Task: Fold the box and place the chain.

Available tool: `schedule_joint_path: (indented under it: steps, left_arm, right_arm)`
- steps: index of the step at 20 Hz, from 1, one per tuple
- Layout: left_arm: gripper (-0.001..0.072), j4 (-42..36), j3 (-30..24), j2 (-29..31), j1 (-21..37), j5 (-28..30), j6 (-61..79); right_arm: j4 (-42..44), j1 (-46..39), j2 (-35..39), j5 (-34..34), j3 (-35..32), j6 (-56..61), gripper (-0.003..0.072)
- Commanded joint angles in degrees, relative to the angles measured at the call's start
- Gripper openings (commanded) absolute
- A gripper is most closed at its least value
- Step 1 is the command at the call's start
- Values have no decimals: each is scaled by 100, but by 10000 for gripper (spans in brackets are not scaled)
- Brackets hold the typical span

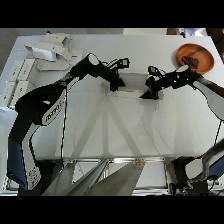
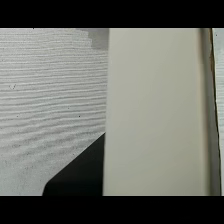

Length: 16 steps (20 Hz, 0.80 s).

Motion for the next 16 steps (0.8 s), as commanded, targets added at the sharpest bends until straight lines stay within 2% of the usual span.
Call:
schedule_joint_path:
  steps: [1,6,7,9,10,16]
  left_arm:
    - [13,-35,2,-4,0,-50,0]
    - [21,-37,2,-4,0,-42,0]
    - [106,-37,4,-4,0,-42,0]
    - [412,-37,4,-4,2,-44,-2]
    - [505,-37,4,-2,2,-46,-2]
    - [518,-7,4,146,7,-404,-313]
  right_arm:
    - [-2,0,-4,0,2,2,439]
    - [0,0,-4,0,2,2,439]
    - [0,0,-2,0,2,2,439]
    - [0,0,-4,0,2,2,439]
    - [0,0,-4,0,2,2,439]
    - [0,0,-4,2,2,2,439]
